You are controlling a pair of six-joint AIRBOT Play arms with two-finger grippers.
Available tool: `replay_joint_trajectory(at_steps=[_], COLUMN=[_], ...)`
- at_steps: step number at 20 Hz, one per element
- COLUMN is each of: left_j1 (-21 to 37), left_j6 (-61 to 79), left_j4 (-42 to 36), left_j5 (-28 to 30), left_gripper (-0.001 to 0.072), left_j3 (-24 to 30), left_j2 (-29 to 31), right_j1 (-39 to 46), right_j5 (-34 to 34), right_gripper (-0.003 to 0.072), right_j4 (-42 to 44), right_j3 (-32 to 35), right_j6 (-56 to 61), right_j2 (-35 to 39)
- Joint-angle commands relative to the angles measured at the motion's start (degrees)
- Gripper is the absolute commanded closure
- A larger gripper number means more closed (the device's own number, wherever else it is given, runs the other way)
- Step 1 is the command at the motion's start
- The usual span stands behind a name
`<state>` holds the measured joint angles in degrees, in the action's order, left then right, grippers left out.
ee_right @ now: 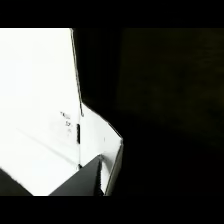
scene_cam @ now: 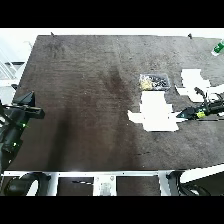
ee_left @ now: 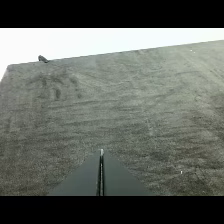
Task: Fold the box and place the chain.
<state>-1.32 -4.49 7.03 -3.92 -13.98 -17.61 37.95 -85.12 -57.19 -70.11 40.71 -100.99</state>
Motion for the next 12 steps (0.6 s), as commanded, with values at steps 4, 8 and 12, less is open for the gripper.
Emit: replay_joint_trajectory(at_steps=[4, 8, 12], left_j1=[0.02, 0.02, 0.02], left_j6=[0.04, 0.07, 0.04], left_j4=[0.04, 0.04, 0.04], left_j5=[-1.42, -1.62, -1.64], left_gripper=[0.0692, 0.0294, 0.0159], left_j3=[-0.07, -0.07, -0.07], left_j2=[0.04, 0.04, 0.04], right_j1=[-0.48, -4.48, -15.04], right_j5=[-3.56, -3.19, 3.28], right_gripper=[0.0675, 0.0676, 0.0676], right_j4=[7.54, 19.19, 29.20], right_j3=[2.84, 12.13, 18.75], right_j6=[-3.52, -4.46, -3.78], right_j2=[0.39, 4.46, 8.07])
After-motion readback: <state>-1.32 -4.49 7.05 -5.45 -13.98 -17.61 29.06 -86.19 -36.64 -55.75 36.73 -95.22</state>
